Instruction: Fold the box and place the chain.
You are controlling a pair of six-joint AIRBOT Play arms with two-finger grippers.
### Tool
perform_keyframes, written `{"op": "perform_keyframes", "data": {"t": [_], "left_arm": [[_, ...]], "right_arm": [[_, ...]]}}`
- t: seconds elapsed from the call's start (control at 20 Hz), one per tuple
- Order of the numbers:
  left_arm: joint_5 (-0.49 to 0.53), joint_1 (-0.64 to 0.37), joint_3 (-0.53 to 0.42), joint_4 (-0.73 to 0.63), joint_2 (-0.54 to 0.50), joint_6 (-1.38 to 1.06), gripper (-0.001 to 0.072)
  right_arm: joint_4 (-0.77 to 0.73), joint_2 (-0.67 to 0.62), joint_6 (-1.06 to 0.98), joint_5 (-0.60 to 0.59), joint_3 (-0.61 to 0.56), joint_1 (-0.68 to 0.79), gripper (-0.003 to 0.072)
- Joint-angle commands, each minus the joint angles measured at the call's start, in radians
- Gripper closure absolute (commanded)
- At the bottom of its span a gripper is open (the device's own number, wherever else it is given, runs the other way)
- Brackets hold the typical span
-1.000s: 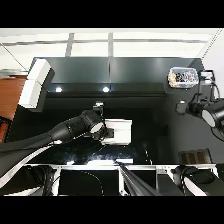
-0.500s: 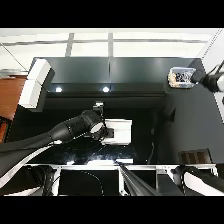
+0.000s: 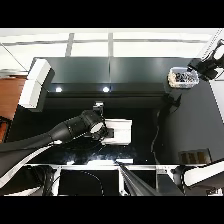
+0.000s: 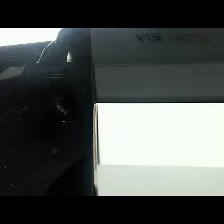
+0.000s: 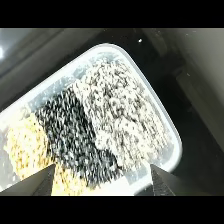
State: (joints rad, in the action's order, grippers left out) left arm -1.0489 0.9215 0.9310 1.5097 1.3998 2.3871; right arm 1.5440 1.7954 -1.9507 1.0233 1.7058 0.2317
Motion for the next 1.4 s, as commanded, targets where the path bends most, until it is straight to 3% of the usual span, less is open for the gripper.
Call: {"op": "perform_keyframes", "data": {"t": [0.0, 0.5, 0.6, 0.65, 0.75, 0.85, 0.9, 0.95, 1.05, 1.2, 1.35], "left_arm": [[0.000, -0.001, 0.000, 0.001, 0.000, 0.000, 0.0677], [-0.003, -0.001, 0.000, 0.001, 0.000, 0.000, 0.0677], [-0.003, -0.001, 0.000, 0.001, 0.000, 0.000, 0.0677], [-0.003, -0.001, 0.000, 0.001, 0.000, 0.000, 0.0677], [-0.003, -0.001, 0.000, 0.001, 0.000, 0.000, 0.0677], [-0.003, -0.001, 0.000, 0.001, 0.000, 0.000, 0.0677], [-0.003, -0.001, 0.000, 0.001, 0.000, 0.000, 0.0677], [-0.003, -0.001, 0.000, 0.001, 0.000, 0.000, 0.0677], [-0.005, -0.001, 0.000, 0.000, 0.000, 0.000, 0.0677], [-0.005, -0.001, 0.000, 0.000, 0.000, 0.000, 0.0677], [-0.004, -0.001, 0.000, 0.000, 0.000, 0.000, 0.0677]], "right_arm": [[-0.026, 0.093, -0.008, 0.013, 0.080, 0.004, 0.0023], [0.038, 0.179, -0.198, -0.045, 0.082, 0.004, 0.0041], [0.038, 0.184, -0.200, -0.060, 0.082, 0.004, 0.0153], [0.038, 0.185, -0.200, -0.066, 0.082, 0.004, 0.0155], [0.037, 0.186, -0.199, -0.066, 0.082, 0.004, 0.0326], [0.030, 0.186, -0.195, -0.060, 0.082, 0.004, 0.0328], [0.015, 0.186, -0.184, -0.058, 0.082, 0.004, 0.0390], [-0.017, 0.185, -0.141, -0.059, 0.083, 0.006, 0.0609], [-0.095, 0.179, -0.094, -0.056, 0.091, 0.011, 0.0629], [-0.096, 0.119, -0.032, -0.033, 0.091, 0.018, 0.0633], [-0.099, 0.013, 0.158, 0.061, 0.091, 0.026, 0.0635]]}}
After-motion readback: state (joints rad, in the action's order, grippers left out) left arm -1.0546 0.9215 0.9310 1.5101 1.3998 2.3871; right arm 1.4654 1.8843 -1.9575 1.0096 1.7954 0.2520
